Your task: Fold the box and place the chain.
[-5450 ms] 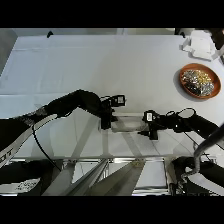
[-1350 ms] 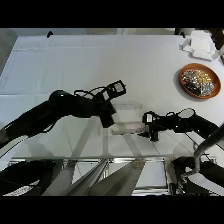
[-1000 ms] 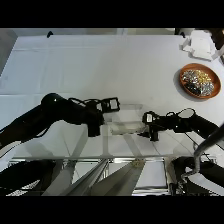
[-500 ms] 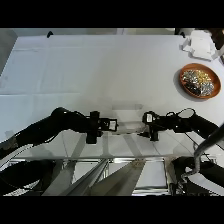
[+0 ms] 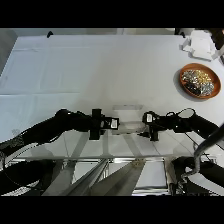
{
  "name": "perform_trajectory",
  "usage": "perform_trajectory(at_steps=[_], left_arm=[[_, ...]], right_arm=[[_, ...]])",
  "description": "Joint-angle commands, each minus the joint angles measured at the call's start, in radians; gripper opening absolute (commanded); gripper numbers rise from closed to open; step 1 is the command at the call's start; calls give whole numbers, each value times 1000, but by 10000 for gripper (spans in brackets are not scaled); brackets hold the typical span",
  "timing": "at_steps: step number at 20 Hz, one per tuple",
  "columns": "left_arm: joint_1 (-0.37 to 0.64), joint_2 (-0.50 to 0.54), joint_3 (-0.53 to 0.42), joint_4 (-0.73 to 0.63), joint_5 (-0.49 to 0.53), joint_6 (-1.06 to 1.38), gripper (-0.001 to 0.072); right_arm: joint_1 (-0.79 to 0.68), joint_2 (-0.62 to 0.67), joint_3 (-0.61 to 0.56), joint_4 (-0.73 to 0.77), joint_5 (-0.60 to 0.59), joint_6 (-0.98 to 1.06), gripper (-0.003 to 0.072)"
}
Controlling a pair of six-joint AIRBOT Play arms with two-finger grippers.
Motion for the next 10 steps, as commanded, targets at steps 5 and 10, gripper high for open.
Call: perform_trajectory(at_steps=[5, 10], left_arm=[[-49, -1, -1, -41, -13, 3, 331], [-76, -1, -1, -56, -15, 2, 286]], right_arm=[[0, 1, 1, 0, 0, 0, 432], [0, 1, 1, 0, 0, 0, 432]])
